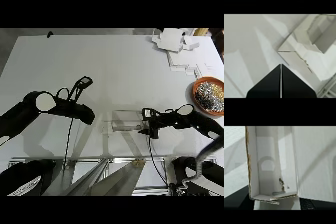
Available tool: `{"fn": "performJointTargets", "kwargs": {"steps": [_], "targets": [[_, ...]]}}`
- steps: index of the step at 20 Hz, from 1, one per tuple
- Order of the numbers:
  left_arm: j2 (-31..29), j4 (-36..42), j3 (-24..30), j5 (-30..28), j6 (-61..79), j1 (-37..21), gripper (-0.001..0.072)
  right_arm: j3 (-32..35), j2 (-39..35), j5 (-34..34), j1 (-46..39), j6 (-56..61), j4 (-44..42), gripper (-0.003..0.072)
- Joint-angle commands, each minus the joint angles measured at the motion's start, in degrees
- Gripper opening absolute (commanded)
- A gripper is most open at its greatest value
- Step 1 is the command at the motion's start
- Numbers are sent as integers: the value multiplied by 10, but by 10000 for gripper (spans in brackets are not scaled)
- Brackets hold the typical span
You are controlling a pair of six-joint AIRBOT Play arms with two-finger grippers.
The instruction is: Fold the box and place the chain.
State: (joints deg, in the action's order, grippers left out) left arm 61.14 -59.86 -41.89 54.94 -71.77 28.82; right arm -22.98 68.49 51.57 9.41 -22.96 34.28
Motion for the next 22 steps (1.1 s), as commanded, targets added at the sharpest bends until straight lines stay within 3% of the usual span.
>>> {"fn": "performJointTargets", "kwargs": {"steps": [1, 6, 11, 22], "targets": [[18, 7, 40, -50, -100, -14, 4, 0, 0, 0, 0, 0, 0, 355], [95, 62, 64, -57, -146, 0, 5, 0, 0, 0, 0, 0, 0, 355], [134, 121, 65, -74, -144, 17, 5, 0, 0, 0, 0, 0, 0, 355], [127, 211, 64, -79, -79, 61, 7, 0, 0, 1, 0, 0, 0, 355]]}}
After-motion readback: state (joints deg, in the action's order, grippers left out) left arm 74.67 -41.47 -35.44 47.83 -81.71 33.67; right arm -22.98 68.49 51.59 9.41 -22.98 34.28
